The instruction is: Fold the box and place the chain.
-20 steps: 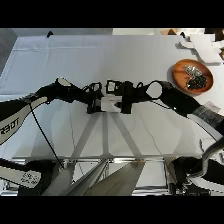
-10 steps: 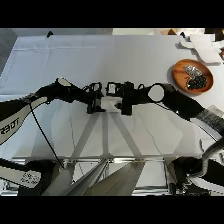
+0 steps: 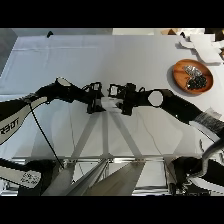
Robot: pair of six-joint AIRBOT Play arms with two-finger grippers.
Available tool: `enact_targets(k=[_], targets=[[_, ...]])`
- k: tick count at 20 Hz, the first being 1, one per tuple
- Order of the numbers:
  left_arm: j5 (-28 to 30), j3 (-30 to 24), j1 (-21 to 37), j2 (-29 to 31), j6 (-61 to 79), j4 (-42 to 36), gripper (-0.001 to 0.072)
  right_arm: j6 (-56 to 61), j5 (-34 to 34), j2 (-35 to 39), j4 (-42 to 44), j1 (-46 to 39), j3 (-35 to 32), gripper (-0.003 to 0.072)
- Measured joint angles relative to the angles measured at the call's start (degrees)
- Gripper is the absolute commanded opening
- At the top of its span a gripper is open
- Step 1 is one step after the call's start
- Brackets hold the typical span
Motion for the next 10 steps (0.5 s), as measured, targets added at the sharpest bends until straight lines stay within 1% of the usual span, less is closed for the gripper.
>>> enact_targets(k=[1,3,7,8,10], targets=[[0.00,0.00,0.00,0.00,0.04,0.02,0.0493,0.00,-0.24,0.11,-0.02,0.00,-0.07,0.0381],[-0.02,0.00,0.00,0.00,0.04,0.02,0.0493,0.00,-0.48,0.42,-0.02,0.00,-0.17,0.0286],[-0.07,0.00,0.00,0.00,0.11,0.07,0.0493,0.00,-0.63,1.07,-0.02,0.00,-0.22,0.0285],[-0.09,0.00,0.00,0.00,0.11,0.07,0.0493,0.00,-0.35,1.07,-0.02,0.00,-0.26,0.0275],[-0.11,0.00,-0.02,0.00,0.11,0.09,0.0493,0.00,0.61,0.92,-0.02,0.00,-0.26,0.0209]])
